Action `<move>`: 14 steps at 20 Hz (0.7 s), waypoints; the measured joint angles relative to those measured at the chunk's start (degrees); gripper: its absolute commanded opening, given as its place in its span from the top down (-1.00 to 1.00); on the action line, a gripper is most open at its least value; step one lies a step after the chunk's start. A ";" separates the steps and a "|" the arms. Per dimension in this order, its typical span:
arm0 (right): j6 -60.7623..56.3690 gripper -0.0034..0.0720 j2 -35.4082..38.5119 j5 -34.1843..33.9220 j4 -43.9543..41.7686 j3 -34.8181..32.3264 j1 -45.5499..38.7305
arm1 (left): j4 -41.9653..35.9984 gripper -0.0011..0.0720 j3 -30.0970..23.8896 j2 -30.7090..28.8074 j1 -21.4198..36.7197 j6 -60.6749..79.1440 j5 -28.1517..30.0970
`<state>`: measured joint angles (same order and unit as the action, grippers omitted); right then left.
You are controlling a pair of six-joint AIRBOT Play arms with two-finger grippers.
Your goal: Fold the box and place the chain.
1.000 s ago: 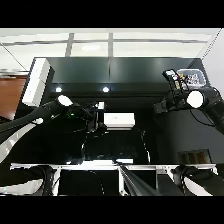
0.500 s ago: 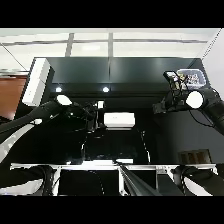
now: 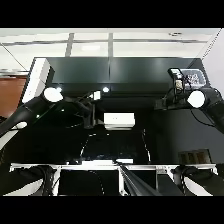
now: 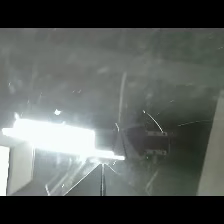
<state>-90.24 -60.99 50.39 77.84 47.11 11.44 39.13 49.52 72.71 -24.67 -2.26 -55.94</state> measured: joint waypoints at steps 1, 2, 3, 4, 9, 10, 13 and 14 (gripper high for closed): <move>-0.42 0.86 0.00 -0.33 0.02 -0.02 -0.94 | 0.13 -0.99 1.68 1.09 -1.38 -1.29 1.07; -0.79 0.86 -0.02 -0.59 0.02 0.00 -1.99 | 0.13 -0.99 3.69 2.62 -2.86 -2.84 2.56; -0.98 0.86 -0.02 -0.61 0.02 -0.02 -3.23 | 0.28 -0.99 5.60 4.35 -4.09 -4.50 3.26; -1.18 0.86 0.00 -0.72 0.02 -0.02 -4.42 | 0.68 -0.99 7.65 6.36 -5.22 -6.49 3.67; -0.33 0.86 -0.02 -0.90 0.09 0.00 -8.39 | 1.40 -0.99 16.41 15.41 -7.58 -14.88 0.94; 0.00 0.86 0.00 -0.90 0.11 -0.02 -8.70 | 1.57 -0.99 17.79 16.83 -7.87 -15.93 -0.79; 0.59 0.86 0.00 -1.01 0.13 -0.02 -9.22 | 2.40 -0.99 20.33 19.61 -8.83 -17.70 -3.82; 0.74 0.86 -0.02 -1.05 0.13 -0.02 -9.31 | 2.69 -0.99 20.85 20.22 -9.27 -18.14 -4.46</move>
